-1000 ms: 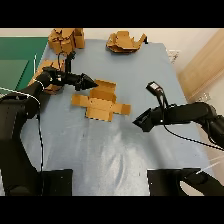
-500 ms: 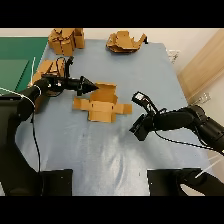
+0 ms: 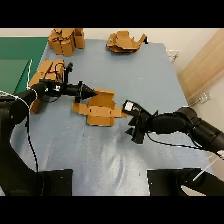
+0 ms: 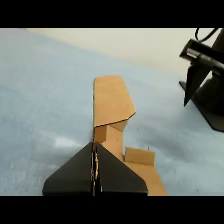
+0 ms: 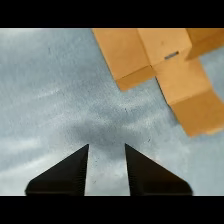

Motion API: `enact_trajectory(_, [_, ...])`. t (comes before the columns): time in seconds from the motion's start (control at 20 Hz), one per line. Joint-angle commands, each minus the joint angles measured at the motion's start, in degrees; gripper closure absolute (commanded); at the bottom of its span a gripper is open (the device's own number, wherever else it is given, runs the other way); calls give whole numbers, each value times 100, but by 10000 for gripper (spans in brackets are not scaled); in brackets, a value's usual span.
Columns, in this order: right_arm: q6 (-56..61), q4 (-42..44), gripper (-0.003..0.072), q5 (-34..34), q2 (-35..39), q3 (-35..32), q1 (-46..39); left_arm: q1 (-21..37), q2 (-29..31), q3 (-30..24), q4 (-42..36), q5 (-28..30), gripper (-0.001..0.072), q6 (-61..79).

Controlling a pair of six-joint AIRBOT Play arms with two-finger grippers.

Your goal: Fold the box.

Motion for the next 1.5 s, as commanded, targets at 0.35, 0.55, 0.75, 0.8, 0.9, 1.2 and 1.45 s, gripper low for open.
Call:
enact_trajectory(0.35, [-118, -876, 141, 1694, -824, 4, 1045, 11, 20, -33, 330, 13, 693, 92])
enact_trajectory(0.55, [153, -1027, 141, 2433, -1403, 7, 1353, 11, 20, -35, 330, 15, 692, 92])
enact_trajectory(0.75, [426, -1340, 141, 2863, -1716, 4, 1349, 11, 20, -33, 330, 9, 692, 90])
enact_trajectory(0.8, [426, -1399, 141, 3084, -1770, 4, 1331, 11, 20, -33, 330, 4, 691, 90])
enact_trajectory(0.9, [431, -1423, 141, 3366, -1899, 7, 1226, 11, 20, -33, 330, -31, 691, 85])
enact_trajectory(1.2, [476, -1416, 142, 3895, -2118, 7, 905, 13, 20, -33, 330, -208, 691, 79])
enact_trajectory(1.45, [481, -1335, 141, 3729, -2035, 114, 793, 15, 20, -28, 330, -293, 690, 79])
